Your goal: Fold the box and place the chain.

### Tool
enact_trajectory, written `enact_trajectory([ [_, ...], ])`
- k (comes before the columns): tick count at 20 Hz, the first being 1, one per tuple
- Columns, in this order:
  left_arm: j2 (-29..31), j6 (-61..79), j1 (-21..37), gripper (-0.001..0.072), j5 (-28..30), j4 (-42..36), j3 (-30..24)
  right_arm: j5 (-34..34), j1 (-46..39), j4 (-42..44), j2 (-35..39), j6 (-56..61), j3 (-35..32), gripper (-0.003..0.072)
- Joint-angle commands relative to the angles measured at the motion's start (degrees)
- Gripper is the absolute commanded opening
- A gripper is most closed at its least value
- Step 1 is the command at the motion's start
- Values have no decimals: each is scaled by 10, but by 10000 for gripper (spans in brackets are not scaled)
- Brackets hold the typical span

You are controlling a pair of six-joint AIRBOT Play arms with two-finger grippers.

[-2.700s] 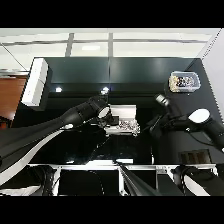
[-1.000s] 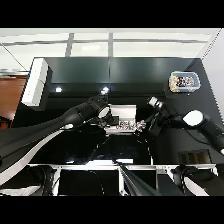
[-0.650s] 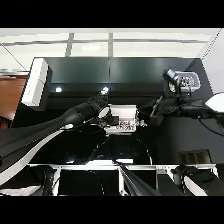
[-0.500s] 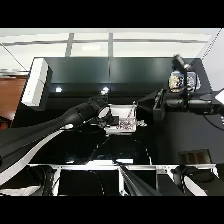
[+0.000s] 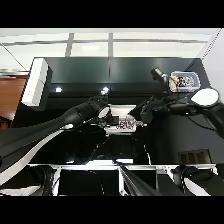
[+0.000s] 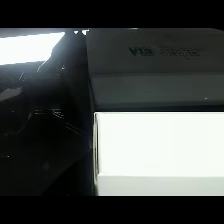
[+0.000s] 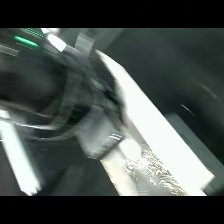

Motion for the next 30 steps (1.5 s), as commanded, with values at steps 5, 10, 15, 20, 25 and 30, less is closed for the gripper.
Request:
enact_trajectory([
  [5, 0, 0, 0, 29, 0, 0, 0, 37, -127, -207, -10, -5, -10, 719],
  [10, 0, 0, 0, 29, 0, 0, 0, -97, -97, -214, -11, -225, -142, 717],
  [15, 0, 0, 0, 29, 0, 0, 0, -196, -43, -146, -22, -421, -182, 709],
  [20, 0, 0, 0, 30, 0, 0, 0, -227, -40, -64, -57, -522, -182, 709],
  [25, 0, 0, 0, 29, 0, 0, 0, -235, -40, -64, -74, -504, -182, 708],
  [30, 0, 0, 0, 29, 0, 0, 0, -259, -40, -67, -75, -456, -182, 107],
])
